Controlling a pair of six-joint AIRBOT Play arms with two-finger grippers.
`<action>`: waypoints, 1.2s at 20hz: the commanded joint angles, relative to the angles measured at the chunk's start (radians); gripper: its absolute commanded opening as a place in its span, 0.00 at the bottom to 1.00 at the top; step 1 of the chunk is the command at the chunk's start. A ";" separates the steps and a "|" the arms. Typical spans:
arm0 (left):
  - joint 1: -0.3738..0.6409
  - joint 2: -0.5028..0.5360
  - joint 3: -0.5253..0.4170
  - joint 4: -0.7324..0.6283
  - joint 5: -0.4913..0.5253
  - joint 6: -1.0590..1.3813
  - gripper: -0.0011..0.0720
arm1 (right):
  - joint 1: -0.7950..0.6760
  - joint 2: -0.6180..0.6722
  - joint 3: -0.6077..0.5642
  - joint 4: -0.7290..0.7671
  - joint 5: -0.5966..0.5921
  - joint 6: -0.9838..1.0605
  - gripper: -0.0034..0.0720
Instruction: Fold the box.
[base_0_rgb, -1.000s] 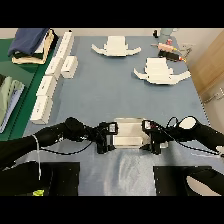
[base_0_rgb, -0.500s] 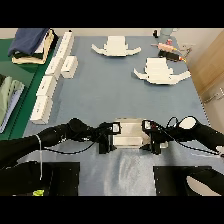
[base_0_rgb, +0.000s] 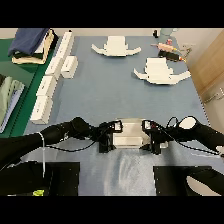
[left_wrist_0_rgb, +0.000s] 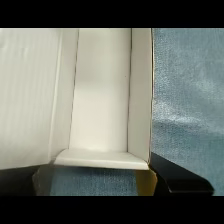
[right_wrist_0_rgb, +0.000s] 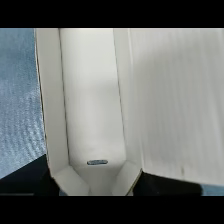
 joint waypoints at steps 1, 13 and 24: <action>-0.001 -0.008 0.008 0.033 -0.013 -0.027 0.96 | 0.000 -0.001 0.001 0.000 0.000 0.000 0.73; -0.001 -0.008 0.009 0.026 -0.040 0.011 0.96 | 0.000 -0.001 0.001 0.000 0.000 0.000 0.73; 0.001 -0.008 0.008 0.018 -0.046 0.061 0.96 | 0.000 -0.001 0.001 0.000 0.000 0.000 0.73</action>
